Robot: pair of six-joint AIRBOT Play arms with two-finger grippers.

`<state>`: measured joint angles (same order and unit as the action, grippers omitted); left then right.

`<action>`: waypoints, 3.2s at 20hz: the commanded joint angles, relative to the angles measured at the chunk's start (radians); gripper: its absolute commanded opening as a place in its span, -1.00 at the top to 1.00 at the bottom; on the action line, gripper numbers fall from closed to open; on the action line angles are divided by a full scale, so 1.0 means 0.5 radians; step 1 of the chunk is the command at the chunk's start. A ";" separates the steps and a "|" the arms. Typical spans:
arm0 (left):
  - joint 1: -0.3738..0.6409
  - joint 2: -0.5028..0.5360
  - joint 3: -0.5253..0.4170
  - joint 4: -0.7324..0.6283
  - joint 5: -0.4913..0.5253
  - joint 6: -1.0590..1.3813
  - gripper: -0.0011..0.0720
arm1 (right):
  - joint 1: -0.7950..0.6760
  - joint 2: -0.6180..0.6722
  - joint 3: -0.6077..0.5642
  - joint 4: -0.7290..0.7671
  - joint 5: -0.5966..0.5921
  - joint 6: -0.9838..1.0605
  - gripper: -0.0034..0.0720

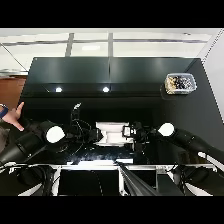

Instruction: Fold the box and place the chain.

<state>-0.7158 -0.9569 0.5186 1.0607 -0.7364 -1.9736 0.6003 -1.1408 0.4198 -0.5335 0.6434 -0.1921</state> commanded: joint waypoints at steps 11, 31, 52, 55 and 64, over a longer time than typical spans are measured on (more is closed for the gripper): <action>-0.207 -0.089 0.105 0.407 -0.001 -0.348 -0.21 | 0.001 -0.002 0.001 0.000 0.000 0.001 -0.53; -0.449 -0.525 0.529 0.985 -0.593 -1.019 0.07 | 0.001 -0.002 0.002 0.000 0.000 0.001 -0.53; -0.474 -0.739 0.648 1.012 -0.480 -0.979 0.27 | 0.001 -0.002 0.001 0.000 0.001 0.001 -0.53; -0.475 -0.739 0.661 1.010 -0.523 -0.980 0.40 | 0.001 -0.002 0.001 0.000 0.001 0.001 -0.53; -0.475 -0.739 0.662 1.006 -0.581 -0.991 0.81 | 0.001 -0.002 0.001 0.000 0.000 0.001 -0.53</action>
<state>-0.9531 -1.3254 0.8482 1.5681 -1.0149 -2.4672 0.6003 -1.1408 0.4198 -0.5339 0.6472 -0.1921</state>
